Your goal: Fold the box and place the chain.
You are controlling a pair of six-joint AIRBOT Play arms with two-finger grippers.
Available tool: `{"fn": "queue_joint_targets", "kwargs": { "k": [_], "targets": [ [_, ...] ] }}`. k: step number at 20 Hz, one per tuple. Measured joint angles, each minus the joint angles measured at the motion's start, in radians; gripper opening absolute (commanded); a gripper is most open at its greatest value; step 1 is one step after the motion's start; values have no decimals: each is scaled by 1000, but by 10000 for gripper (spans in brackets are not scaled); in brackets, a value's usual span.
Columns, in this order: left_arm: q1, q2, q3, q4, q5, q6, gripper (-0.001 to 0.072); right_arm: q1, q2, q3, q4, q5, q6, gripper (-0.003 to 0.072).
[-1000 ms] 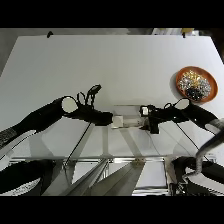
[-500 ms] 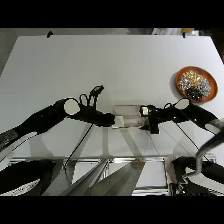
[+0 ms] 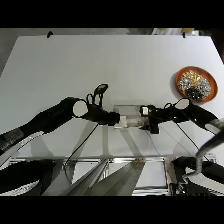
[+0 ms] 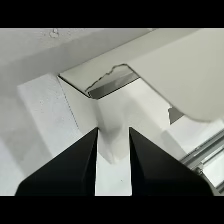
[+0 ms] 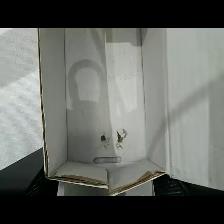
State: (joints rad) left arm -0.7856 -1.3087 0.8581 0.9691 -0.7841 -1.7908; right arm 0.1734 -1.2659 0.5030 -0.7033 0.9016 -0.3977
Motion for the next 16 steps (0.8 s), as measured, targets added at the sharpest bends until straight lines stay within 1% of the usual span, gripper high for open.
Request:
{"fn": "queue_joint_targets", "kwargs": {
  "k": [4,9,13,16],
  "targets": [
    [-31,-29,47,79,-25,-87,222,0,0,0,0,0,0,341],
    [-43,-39,77,209,-103,-232,222,0,0,0,1,-1,0,341],
    [-52,-42,104,272,-134,-308,222,0,0,0,1,-1,0,341],
    [-61,-58,134,309,-158,-359,204,0,0,0,1,-1,0,341]
  ]
}}
